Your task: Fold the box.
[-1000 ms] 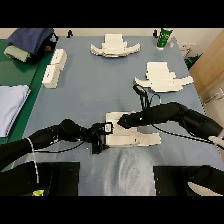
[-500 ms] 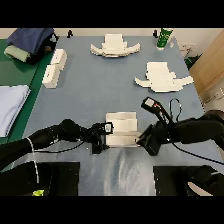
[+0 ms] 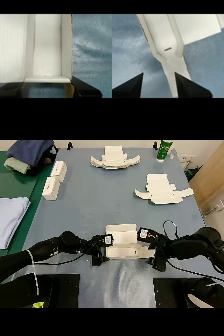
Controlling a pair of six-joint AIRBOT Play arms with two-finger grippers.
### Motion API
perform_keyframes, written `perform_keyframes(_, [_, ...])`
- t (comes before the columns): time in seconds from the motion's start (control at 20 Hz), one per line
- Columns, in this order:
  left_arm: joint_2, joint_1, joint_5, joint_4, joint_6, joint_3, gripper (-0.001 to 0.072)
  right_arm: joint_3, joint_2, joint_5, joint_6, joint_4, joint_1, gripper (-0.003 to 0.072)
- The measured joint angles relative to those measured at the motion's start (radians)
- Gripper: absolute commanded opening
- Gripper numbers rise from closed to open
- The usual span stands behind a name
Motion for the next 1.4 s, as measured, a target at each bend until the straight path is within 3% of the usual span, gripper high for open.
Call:
perform_keyframes(0.3, [0.000, 0.000, 0.000, 0.000, 0.000, 0.000, 0.0464, -0.013, -0.133, 0.210, -0.202, -0.051, 0.000, 0.0603])
perform_keyframes(0.5, [0.000, 0.000, 0.000, 0.000, 0.000, 0.000, 0.0464, -0.018, -0.183, 0.263, -0.293, 0.006, 0.000, 0.0598])
perform_keyframes(0.6, [0.000, 0.000, 0.000, 0.000, 0.000, 0.000, 0.0464, -0.024, -0.200, 0.275, -0.326, 0.032, 0.000, 0.0548])
perform_keyframes(0.7, [0.000, 0.000, 0.000, 0.000, 0.000, 0.000, 0.0464, -0.027, -0.211, 0.281, -0.356, 0.059, 0.000, 0.0485])
perform_keyframes(0.8, [0.000, 0.000, 0.000, 0.000, 0.000, 0.000, 0.0464, -0.028, -0.216, 0.286, -0.378, 0.079, 0.000, 0.0180])
perform_keyframes(1.05, [0.000, 0.000, 0.000, 0.000, 0.000, 0.000, 0.0463, -0.029, -0.221, 0.288, -0.405, 0.119, 0.000, 0.0019])
perform_keyframes(1.35, [0.000, 0.000, 0.000, 0.000, 0.001, 0.000, 0.0464, -0.029, -0.221, 0.294, -0.420, 0.149, 0.020, 0.0020])
perform_keyframes(1.4, [0.000, 0.000, 0.000, 0.000, 0.001, 0.000, 0.0464, -0.029, -0.222, 0.301, -0.426, 0.152, 0.026, 0.0083])
